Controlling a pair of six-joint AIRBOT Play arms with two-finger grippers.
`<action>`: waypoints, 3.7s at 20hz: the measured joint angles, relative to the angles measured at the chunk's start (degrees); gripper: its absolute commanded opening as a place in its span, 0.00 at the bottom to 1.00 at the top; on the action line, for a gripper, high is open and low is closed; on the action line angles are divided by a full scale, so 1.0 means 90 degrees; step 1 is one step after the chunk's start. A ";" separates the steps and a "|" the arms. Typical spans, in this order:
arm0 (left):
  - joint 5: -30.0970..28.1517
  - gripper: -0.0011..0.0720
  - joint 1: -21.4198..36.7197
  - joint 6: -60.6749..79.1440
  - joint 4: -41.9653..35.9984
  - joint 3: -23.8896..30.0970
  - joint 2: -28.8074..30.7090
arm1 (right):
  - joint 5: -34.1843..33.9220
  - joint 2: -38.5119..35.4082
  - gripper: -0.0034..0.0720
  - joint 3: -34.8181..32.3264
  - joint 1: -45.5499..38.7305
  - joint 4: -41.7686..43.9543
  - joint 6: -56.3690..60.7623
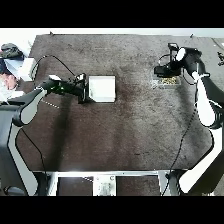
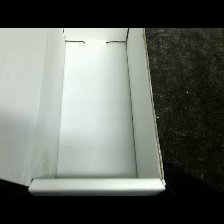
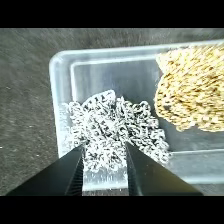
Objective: Fold the box and place the chain.
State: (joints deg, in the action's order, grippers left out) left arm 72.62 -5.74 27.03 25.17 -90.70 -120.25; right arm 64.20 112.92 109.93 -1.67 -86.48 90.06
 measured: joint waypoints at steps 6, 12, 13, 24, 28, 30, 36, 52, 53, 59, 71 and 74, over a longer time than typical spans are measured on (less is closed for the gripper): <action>0.0000 0.65 0.0000 0.0000 0.0000 0.0002 0.0000 | 0.0177 0.0364 0.32 0.0000 -0.0063 0.0160 -0.0165; 0.0000 0.65 0.0000 -0.0002 0.0000 0.0002 0.0000 | 0.0313 0.0452 0.07 0.0005 -0.0066 0.0182 -0.0206; 0.0002 0.65 0.0000 0.0000 0.0000 0.0002 0.0000 | 0.0316 0.0457 0.07 0.0005 -0.0068 0.0194 -0.0206; 0.0000 0.65 0.0000 0.0000 0.0002 0.0000 0.0000 | 0.0481 -0.0265 0.07 0.0000 0.0019 0.0192 -0.0243; 0.0000 0.65 0.0000 -0.0002 0.0002 0.0000 0.0000 | 0.0653 -0.0867 0.07 0.0000 0.0029 0.0138 -0.0355; 0.0000 0.65 0.0000 -0.0002 0.0002 0.0002 0.0000 | 0.0699 -0.1236 0.07 -0.0002 0.0029 0.0102 -0.0444; 0.0002 0.65 0.0000 0.0000 0.0002 0.0000 0.0000 | 0.0469 -0.2412 0.07 -0.0002 0.0080 0.0097 -0.0729; 0.0002 0.65 0.0000 0.0000 0.0002 0.0002 0.0000 | -0.1309 -0.4240 0.07 0.0000 0.1139 0.0160 -0.1511; 0.0002 0.65 0.0000 0.0000 0.0002 0.0000 0.0000 | -0.1302 -0.4243 0.07 -0.0005 0.1171 0.0160 -0.1520; 0.0002 0.65 0.0000 0.0000 0.0000 0.0002 0.0000 | -0.0114 -0.4260 0.07 -0.0114 0.1251 0.0753 -0.1768; 0.0002 0.65 0.0000 -0.0002 0.0002 0.0000 0.0000 | -0.0056 -0.4214 0.09 -0.3742 0.1270 0.3330 -0.3019; 0.0002 0.65 0.0000 0.0000 0.0002 0.0000 0.0000 | -0.0301 -0.4092 0.28 -0.4371 0.1280 0.3650 -0.3220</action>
State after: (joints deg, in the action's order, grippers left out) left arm 72.64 -5.74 27.03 25.19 -90.70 -120.25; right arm 61.49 76.09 70.59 9.85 -53.63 61.08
